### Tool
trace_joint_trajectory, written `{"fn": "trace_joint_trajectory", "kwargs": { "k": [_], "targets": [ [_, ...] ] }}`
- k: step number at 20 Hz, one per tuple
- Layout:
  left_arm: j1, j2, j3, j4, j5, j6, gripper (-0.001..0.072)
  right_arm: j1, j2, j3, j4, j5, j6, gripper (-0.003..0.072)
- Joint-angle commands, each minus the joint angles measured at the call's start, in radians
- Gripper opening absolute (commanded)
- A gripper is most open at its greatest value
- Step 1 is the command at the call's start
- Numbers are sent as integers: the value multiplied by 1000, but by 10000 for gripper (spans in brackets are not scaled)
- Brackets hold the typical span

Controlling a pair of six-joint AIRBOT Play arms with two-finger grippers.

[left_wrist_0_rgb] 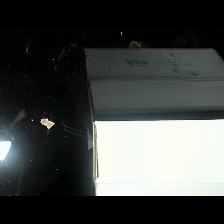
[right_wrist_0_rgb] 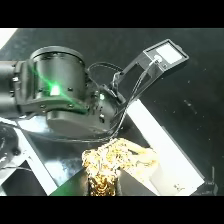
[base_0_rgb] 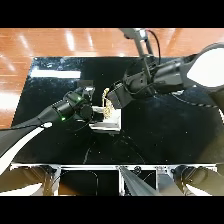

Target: Fold the box and place the chain.

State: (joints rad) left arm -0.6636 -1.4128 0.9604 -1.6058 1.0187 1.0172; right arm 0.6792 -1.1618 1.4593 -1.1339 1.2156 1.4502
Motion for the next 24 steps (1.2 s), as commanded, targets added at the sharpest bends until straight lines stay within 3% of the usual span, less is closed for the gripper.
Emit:
{"fn": "trace_joint_trajectory", "kwargs": {
  "k": [1, 6, 10, 19, 21, 24],
  "targets": [
    [0, -1, 0, 0, -1, 0, 16, 12, -33, 0, -17, -5, -8, 28],
    [0, -1, 0, 0, -2, 0, 16, 14, -40, -90, -19, 7, -8, 28],
    [0, -1, 0, 0, 1, 0, 16, 18, -64, -188, 20, -52, -8, 28],
    [0, -1, 0, 0, 1, 0, 16, 43, -158, -196, -16, -83, 11, 47],
    [0, -1, 0, 0, 1, 0, 16, 43, -158, -196, -21, -37, 13, 596],
    [0, -1, 0, 0, 0, 0, 16, 33, -136, -196, -30, 8, 12, 612]
  ]
}}
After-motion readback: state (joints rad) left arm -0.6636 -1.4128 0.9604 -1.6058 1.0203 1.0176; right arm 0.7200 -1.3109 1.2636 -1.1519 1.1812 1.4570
